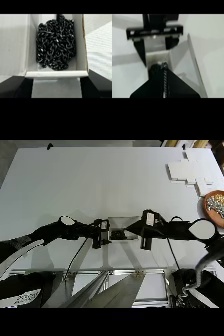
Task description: Fold the box and place the chain.
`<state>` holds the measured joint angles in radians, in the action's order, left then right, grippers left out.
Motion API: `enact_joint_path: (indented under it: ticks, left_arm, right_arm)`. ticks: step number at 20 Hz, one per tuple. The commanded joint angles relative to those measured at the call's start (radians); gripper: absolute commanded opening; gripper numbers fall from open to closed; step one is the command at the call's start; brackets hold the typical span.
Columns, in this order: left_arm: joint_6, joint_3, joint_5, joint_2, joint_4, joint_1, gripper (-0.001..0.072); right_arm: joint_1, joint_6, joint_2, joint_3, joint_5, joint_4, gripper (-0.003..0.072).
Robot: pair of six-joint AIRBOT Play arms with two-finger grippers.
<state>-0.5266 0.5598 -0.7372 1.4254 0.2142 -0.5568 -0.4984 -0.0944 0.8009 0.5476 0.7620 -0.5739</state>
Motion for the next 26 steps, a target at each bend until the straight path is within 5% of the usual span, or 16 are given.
enact_joint_path:
  ticks: [1,4,6,7,15,21,24,26]
  left_arm:
    - [0.0,0.0,0.0,0.0,0.0,0.0,0.0069]
    - [0.0,0.0,0.0,0.0,0.0,0.0,0.0069]
    - [0.0,0.0,0.0,0.0,0.0,0.0,0.0069]
    - [0.0,0.0,0.0,0.0,0.0,0.0,0.0069]
    - [0.0,0.0,0.0,0.0,0.0,0.0,0.0069]
    - [0.0,0.0,0.0,0.0,0.0,0.0,0.0069]
    - [0.0,0.0,0.0,0.0,0.0,0.0,0.0069]
    - [0.0,0.0,0.0,0.0,0.0,0.0,0.0069]
  right_arm:
    - [-0.164,-0.003,0.074,0.0,-0.256,0.05,0.0017]
    - [-0.179,-0.004,0.173,0.0,-0.257,-0.029,0.0037]
    - [-0.162,-0.004,0.174,0.0,-0.227,-0.123,0.0212]
    - [-0.145,-0.007,0.158,0.0,-0.207,-0.154,0.0237]
    - [0.227,-0.002,0.016,-0.002,0.138,-0.352,0.0235]
    - [0.309,0.203,0.115,-0.084,0.113,-0.363,0.0237]
    - [0.309,0.32,0.184,-0.101,0.072,-0.296,0.0459]
    - [0.307,0.367,0.227,-0.101,0.063,-0.215,0.0459]
